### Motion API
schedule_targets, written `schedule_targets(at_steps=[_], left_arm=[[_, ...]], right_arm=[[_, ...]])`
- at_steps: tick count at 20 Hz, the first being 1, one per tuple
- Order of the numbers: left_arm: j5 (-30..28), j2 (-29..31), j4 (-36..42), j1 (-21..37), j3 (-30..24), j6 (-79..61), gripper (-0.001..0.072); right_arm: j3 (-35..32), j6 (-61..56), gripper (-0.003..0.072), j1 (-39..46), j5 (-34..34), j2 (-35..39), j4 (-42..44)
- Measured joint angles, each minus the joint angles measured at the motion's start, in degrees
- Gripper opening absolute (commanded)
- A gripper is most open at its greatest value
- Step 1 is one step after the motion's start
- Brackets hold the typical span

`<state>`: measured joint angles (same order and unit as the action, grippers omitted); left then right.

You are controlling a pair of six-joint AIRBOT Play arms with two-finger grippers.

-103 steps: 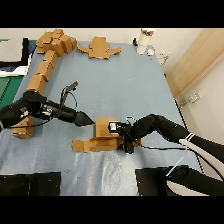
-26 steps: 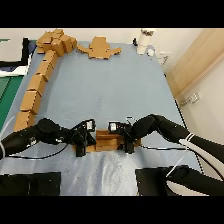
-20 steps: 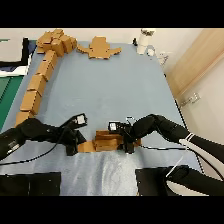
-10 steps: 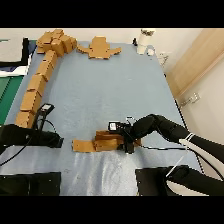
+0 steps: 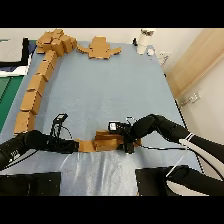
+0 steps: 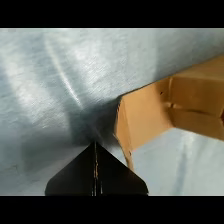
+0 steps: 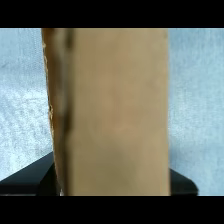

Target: Fold the box.

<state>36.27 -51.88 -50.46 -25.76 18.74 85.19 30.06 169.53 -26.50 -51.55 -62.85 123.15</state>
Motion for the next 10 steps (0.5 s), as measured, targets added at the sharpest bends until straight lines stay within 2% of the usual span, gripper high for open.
schedule_targets(at_steps=[4,10], left_arm=[[-3.78,-1.44,2.62,-2.58,0.09,0.81,0.0011],[-2.54,1.31,4.96,-3.52,2.10,0.26,0.0010]], right_arm=[[0.00,0.00,0.0446,0.00,0.00,0.00,0.00],[0.00,0.00,0.0447,0.00,0.00,0.00,0.02]])
